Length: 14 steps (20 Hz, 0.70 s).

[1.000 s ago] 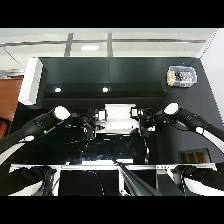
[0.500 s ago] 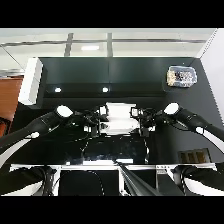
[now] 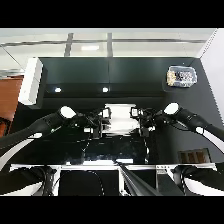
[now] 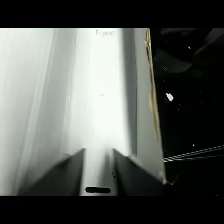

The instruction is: Fold the box and place the chain.

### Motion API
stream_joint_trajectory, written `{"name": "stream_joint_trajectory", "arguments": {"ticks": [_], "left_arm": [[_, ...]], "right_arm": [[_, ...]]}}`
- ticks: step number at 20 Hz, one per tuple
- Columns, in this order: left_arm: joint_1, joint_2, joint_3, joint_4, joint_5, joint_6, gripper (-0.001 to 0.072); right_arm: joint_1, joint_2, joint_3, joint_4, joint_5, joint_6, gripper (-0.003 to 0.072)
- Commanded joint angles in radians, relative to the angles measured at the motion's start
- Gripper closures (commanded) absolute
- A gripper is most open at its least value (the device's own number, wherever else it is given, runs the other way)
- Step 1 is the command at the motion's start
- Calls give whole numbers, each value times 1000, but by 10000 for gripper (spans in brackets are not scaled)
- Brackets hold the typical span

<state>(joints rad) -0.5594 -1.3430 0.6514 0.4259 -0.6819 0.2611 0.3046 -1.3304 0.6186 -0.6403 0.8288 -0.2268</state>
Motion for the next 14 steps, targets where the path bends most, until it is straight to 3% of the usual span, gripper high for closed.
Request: {"name": "stream_joint_trajectory", "arguments": {"ticks": [1, 2, 3, 4, 5, 6, 7, 8, 11, 14], "left_arm": [[-1, -1, 0, 6, -1, -1, 365], [-1, 0, 0, 8, -2, -1, 540], [-1, 0, 0, 10, -3, -1, 567], [-1, 0, 0, 10, -2, -2, 342], [-1, 0, 0, 10, -2, -4, 176], [0, 0, 0, 19, -2, -7, 340], [1, 8, 1, 51, -6, -13, 622], [5, 31, 3, 110, -12, -80, 684], [61, 153, 11, 344, -57, -468, 685], [182, 307, 12, 587, -156, -720, 685]], "right_arm": [[1, 0, 0, 0, 1, 1, 555], [1, 0, 0, 0, 1, 1, 555], [1, 0, 0, 0, 1, 1, 555], [1, 0, 0, 0, 1, 1, 555], [1, 0, 0, 0, 1, 1, 555], [1, 0, 0, 0, 1, 1, 555], [1, 0, 0, 0, 1, 1, 555], [1, 0, 0, 0, 1, 1, 555], [1, 0, 0, 0, 1, 1, 555], [1, 0, 0, 0, 1, 1, 555]]}}
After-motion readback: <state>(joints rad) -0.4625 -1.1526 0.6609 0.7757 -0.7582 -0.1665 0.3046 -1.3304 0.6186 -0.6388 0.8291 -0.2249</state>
